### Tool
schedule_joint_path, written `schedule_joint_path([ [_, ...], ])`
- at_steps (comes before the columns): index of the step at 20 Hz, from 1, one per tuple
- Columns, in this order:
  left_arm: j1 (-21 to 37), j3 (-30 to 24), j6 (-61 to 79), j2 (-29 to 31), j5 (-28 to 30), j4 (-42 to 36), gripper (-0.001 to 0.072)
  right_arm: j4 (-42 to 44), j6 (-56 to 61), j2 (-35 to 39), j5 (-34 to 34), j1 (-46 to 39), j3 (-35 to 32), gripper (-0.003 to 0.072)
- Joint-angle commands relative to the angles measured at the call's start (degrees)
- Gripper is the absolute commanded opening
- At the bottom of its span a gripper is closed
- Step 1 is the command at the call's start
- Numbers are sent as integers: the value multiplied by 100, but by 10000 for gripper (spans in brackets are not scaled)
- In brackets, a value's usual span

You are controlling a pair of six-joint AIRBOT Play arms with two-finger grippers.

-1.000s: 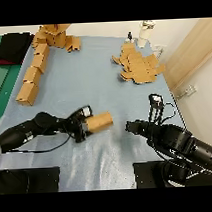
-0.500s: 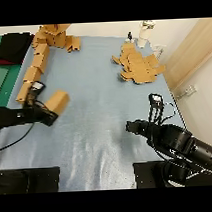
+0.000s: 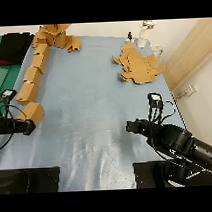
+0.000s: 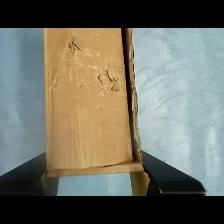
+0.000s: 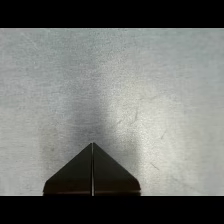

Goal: Fold the box.

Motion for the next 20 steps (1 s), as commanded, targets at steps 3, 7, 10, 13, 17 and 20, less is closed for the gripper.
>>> schedule_joint_path([
  [3,321,7,-404,22,105,758,472,-83,-22,4,7,2,2,3],
  [7,343,7,-417,-289,944,802,472,-92,-20,4,70,2,2,3],
  [10,343,7,-417,-737,1263,800,472,-92,-20,4,70,0,2,3],
  [13,337,7,-413,-1102,1674,782,472,-92,-17,4,70,0,2,3],
  [17,334,7,-339,-1366,2306,682,472,-92,-17,4,94,0,2,3],
  [20,334,7,-310,-1427,2625,669,473,-96,-17,4,177,0,2,3],
])
